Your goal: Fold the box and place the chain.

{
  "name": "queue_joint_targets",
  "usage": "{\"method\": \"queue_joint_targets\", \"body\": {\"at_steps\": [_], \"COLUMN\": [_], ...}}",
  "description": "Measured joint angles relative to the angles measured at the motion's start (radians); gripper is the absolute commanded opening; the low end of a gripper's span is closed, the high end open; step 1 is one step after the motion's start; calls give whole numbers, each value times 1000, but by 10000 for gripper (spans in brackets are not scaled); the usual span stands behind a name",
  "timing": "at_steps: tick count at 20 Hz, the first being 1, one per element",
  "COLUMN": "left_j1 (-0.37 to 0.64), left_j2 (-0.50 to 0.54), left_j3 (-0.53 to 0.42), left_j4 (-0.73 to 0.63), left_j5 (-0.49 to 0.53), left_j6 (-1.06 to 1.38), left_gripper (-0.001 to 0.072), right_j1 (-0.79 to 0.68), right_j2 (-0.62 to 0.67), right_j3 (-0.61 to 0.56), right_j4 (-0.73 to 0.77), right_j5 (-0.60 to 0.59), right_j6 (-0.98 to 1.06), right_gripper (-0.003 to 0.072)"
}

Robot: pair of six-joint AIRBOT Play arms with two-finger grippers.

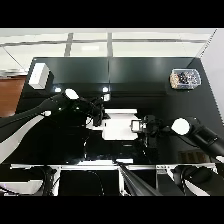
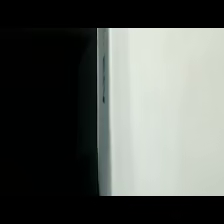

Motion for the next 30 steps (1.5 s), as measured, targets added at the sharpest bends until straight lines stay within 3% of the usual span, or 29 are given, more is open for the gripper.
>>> {"method": "queue_joint_targets", "body": {"at_steps": [7, 13, 26, 30], "left_j1": [0, 0, 0, 0], "left_j2": [0, 0, 0, 0], "left_j3": [0, 0, 0, 0], "left_j4": [1, 2, 1, 1], "left_j5": [0, 2, 2, 2], "left_j6": [0, 0, 0, 0], "left_gripper": [25, 25, 25, 25], "right_j1": [84, 59, -84, -133], "right_j2": [-86, -85, -65, -91], "right_j3": [-3, 29, 73, 73], "right_j4": [6, 4, 130, 232], "right_j5": [-136, -199, -201, -163], "right_j6": [-7, 40, -20, -138], "right_gripper": [700, 700, 700, 700]}}
